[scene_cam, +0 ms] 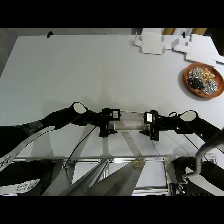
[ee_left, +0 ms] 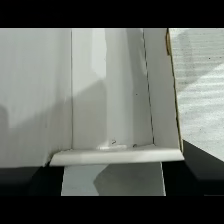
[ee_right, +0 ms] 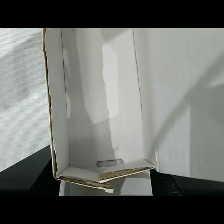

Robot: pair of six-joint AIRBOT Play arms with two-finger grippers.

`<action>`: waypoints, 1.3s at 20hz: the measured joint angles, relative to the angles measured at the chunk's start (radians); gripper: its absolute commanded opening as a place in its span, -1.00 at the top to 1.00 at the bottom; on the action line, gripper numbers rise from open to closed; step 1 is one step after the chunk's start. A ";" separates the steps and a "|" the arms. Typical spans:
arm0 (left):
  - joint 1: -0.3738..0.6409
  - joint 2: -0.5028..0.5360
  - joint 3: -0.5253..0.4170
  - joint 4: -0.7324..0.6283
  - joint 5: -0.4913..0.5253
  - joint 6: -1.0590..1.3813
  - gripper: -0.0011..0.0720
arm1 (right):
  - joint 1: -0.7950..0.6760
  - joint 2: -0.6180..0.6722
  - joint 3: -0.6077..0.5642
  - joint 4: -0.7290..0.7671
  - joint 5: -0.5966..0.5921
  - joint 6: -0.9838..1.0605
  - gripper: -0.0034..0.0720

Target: Fold the box and place the chain.

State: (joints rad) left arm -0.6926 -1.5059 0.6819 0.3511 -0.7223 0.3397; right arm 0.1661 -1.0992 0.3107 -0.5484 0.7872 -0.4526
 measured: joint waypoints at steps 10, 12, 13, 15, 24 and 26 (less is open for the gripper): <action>-0.002 -0.002 0.000 -0.002 -0.013 0.002 0.22 | 0.000 0.022 0.000 -0.093 0.003 0.050 -0.95; -0.002 -0.001 0.000 0.000 -0.012 0.003 0.22 | 0.000 0.056 0.000 -0.177 0.011 0.121 -0.94; -0.002 0.000 0.000 0.001 -0.013 0.003 0.22 | 0.000 0.082 0.000 -0.229 0.019 0.161 -0.94; -0.002 0.000 0.000 0.001 -0.013 0.002 0.22 | -0.005 0.140 0.000 -0.323 0.044 0.240 -0.93; -0.002 0.000 0.000 0.001 -0.013 0.000 0.22 | -0.086 0.392 0.000 -0.384 0.198 0.460 -0.08; -0.002 0.000 0.000 0.001 -0.013 0.000 0.22 | -0.089 0.414 0.000 -0.339 0.231 0.476 0.44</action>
